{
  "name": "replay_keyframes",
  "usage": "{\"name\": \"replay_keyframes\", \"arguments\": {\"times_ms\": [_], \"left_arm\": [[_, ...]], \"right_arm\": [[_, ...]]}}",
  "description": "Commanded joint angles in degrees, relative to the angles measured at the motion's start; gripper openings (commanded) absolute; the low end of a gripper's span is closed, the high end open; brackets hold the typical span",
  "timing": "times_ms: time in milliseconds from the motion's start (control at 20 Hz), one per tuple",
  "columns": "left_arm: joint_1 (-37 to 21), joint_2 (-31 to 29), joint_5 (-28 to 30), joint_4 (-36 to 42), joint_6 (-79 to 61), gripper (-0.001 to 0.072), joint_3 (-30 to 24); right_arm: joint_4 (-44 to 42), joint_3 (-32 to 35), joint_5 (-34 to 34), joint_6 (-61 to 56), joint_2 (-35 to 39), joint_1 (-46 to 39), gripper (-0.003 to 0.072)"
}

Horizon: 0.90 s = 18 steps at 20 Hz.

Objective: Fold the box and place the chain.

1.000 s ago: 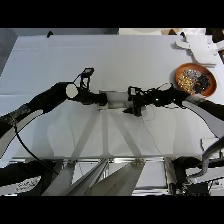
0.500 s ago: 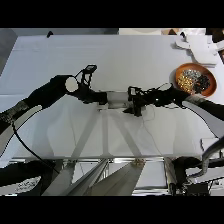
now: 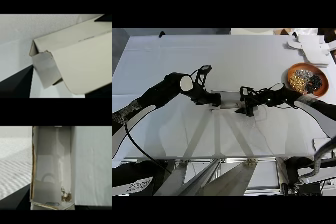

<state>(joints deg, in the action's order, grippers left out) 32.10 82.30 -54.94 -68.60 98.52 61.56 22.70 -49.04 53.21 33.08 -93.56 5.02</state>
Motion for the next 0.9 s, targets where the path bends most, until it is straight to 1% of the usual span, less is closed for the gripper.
{"name": "replay_keyframes", "arguments": {"times_ms": [0,100,200,300,450,550,650,850], "left_arm": [[0.2,0.0,-0.3,3.7,0.9,0.0633,0.1],[0.2,0.0,0.1,5.1,0.9,0.0633,0.1],[0.2,0.0,0.1,4.0,0.7,0.0632,0.1],[0.2,0.1,0.1,1.4,0.7,0.0631,0.1],[0.2,0.1,0.1,-5.7,0.8,0.0629,0.1],[0.2,0.2,0.1,-9.0,1.0,0.0628,0.1],[0.2,1.1,0.3,-10.3,1.0,0.0627,0.1],[1.0,3.8,2.6,-11.1,2.3,0.0626,0.1]], "right_arm": [[0.0,0.0,0.0,0.0,0.0,0.0,0.0359],[0.0,0.0,0.0,0.0,0.0,0.0,0.0359],[0.0,0.0,0.0,0.0,0.0,0.0,0.0359],[0.0,0.0,0.0,0.0,0.0,0.0,0.0359],[0.0,0.0,0.0,0.0,0.0,0.0,0.0359],[0.0,0.0,0.0,0.0,0.0,0.0,0.0359],[0.0,0.0,0.0,0.0,0.0,0.0,0.0359],[0.0,0.0,0.0,0.0,0.0,0.0,0.0359]]}}
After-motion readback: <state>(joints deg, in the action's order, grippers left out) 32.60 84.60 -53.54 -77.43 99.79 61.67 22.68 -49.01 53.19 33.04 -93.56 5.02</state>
